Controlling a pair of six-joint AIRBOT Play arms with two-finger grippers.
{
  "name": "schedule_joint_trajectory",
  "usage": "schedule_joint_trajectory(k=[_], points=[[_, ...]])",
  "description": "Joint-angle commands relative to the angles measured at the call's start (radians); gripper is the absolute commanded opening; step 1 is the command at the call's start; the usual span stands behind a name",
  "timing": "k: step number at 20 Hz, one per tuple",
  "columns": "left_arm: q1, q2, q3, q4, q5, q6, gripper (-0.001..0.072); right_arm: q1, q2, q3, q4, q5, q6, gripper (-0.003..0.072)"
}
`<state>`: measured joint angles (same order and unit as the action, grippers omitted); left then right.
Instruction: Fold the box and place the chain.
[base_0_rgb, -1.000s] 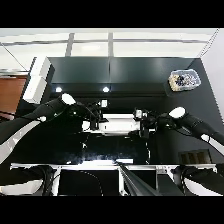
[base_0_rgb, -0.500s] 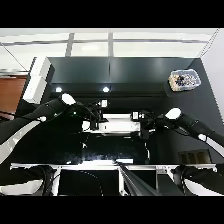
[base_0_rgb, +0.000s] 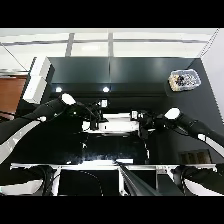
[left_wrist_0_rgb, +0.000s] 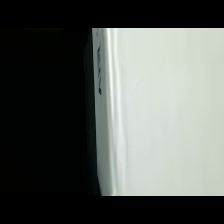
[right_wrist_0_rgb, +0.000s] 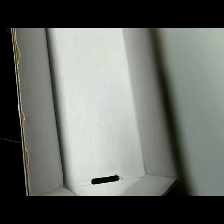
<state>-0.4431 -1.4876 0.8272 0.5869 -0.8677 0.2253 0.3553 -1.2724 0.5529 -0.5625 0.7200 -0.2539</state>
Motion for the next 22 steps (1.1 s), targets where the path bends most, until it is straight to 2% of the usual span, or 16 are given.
schedule_joint_trajectory(k=[1,10,12,15,16,17,18,19,20,22], points=[[0.000,0.000,0.000,0.000,0.000,0.000,0.0030,0.017,-0.002,0.001,-0.036,-0.005,0.010,0.0640],[0.000,0.000,0.000,0.000,0.000,0.000,0.0030,0.023,-0.003,0.001,-0.044,-0.008,0.014,0.0637],[0.000,0.000,0.000,0.000,0.000,0.000,0.0030,0.023,-0.003,0.001,-0.044,-0.008,0.015,0.0480],[0.002,0.001,0.004,0.000,-0.001,-0.034,0.0032,0.023,-0.003,0.001,-0.043,-0.008,0.015,0.0480],[0.003,0.006,0.008,0.006,-0.002,-0.063,0.0127,0.023,-0.003,0.001,-0.042,-0.008,0.015,0.0480],[0.005,0.017,0.013,0.023,-0.002,-0.089,0.0302,0.023,-0.003,0.001,-0.041,-0.009,0.015,0.0480],[0.008,0.036,0.019,0.052,-0.005,-0.127,0.0445,0.023,-0.003,0.001,-0.041,-0.009,0.015,0.0480],[0.016,0.068,0.022,0.084,-0.007,-0.185,0.0548,0.023,-0.003,0.001,-0.041,-0.009,0.015,0.0480],[0.027,0.105,0.022,0.113,-0.008,-0.235,0.0632,0.023,-0.003,0.001,-0.041,-0.009,0.015,0.0480],[0.063,0.201,0.021,0.186,-0.040,-0.341,0.0649,0.023,-0.003,0.001,-0.041,-0.009,0.015,0.0481]])
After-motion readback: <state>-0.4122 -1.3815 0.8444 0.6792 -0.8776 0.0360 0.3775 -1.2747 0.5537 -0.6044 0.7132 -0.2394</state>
